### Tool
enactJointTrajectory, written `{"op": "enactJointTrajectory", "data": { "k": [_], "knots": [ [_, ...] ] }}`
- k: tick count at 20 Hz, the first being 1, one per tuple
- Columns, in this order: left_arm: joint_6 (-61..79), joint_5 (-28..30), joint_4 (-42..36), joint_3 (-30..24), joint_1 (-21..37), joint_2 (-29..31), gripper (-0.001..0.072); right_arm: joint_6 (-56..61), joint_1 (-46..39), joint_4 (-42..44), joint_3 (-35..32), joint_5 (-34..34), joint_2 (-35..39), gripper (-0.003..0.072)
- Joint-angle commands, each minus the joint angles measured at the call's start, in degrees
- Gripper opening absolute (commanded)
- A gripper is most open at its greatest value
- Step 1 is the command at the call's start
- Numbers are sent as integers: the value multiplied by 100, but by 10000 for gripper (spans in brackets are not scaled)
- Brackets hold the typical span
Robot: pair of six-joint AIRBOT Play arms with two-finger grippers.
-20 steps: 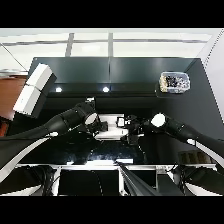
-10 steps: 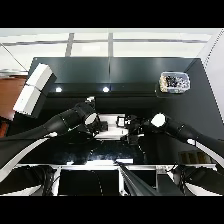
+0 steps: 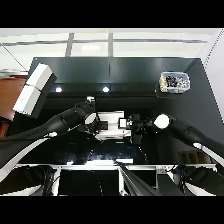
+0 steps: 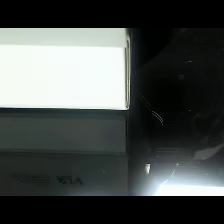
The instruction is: Fold the box and place the chain.
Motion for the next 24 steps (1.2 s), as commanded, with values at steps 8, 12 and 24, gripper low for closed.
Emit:
{"op": "enactJointTrajectory", "data": {
  "k": [8,12,24],
  "knots": [
    [697,258,44,0,31,-50,31,352,-221,-643,-2,415,304,558],
    [925,205,39,0,201,-50,31,155,-219,-249,-2,367,227,535],
    [929,221,-26,0,216,-50,31,170,-4,579,-2,81,98,239]
  ]
}}
